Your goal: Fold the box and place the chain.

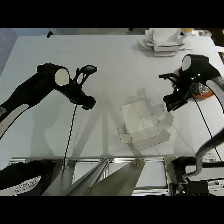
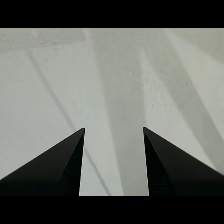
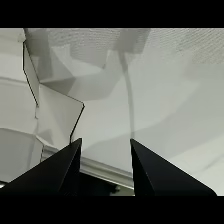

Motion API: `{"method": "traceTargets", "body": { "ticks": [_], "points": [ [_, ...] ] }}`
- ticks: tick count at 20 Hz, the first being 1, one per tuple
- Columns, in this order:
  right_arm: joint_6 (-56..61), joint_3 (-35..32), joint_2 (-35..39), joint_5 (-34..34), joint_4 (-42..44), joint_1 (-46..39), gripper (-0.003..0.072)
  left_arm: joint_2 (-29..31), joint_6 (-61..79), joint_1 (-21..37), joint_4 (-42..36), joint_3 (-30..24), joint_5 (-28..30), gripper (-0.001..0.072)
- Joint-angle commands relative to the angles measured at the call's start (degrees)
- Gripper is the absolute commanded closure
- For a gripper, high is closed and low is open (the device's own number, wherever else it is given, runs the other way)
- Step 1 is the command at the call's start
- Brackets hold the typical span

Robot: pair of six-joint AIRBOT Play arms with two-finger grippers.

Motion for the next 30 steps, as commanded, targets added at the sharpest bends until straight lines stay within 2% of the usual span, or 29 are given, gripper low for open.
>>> {"method": "traceTargets", "body": {
  "ticks": [1, 6, 9, 13, 21, 22, 24, 29, 30],
  "points": [
    [-0.96, 0.13, 2.12, -2.03, -1.18, 0.0, 0.0366, -0.04, 0.0, -0.02, -0.2, -0.02, 0.13, 0.0298],
    [-0.9, 0.13, 7.41, -4.33, -0.5, 0.0, 0.0366, -0.04, 0.0, -0.02, -1.4, -0.02, 1.14, 0.0298],
    [-0.92, -1.14, 6.86, -3.43, 0.66, 0.13, 0.0366, -0.04, 0.0, -0.02, -1.42, -0.02, 1.09, 0.0298],
    [-0.92, -5.4, 5.44, -2.8, -3.96, 0.13, 0.0361, -0.13, -0.02, -0.02, -1.49, -0.02, 1.14, 0.0298],
    [-1.31, -7.58, 4.37, -3.85, 0.26, 3.43, 0.0371, -0.28, 0.0, -0.02, -3.17, -0.02, 1.79, 0.0298],
    [-1.09, -7.58, 3.85, -2.14, 0.37, 4.13, 0.0378, -0.28, 0.0, -0.02, -3.39, -0.02, 1.79, 0.0298],
    [-0.59, -7.58, 2.32, 2.43, 0.66, 5.31, 0.0466, -0.28, 0.0, -0.02, -3.52, -0.02, 1.79, 0.0299],
    [3.74, -7.61, 1.22, 4.39, -2.75, 6.01, 0.0471, -0.28, 0.0, -0.02, -3.52, -0.02, 1.75, 0.0299],
    [3.93, -7.61, 1.22, 4.83, -2.97, 6.01, 0.0531, -0.28, -0.02, -0.02, -3.52, -0.02, 1.77, 0.0299]
  ]
}}
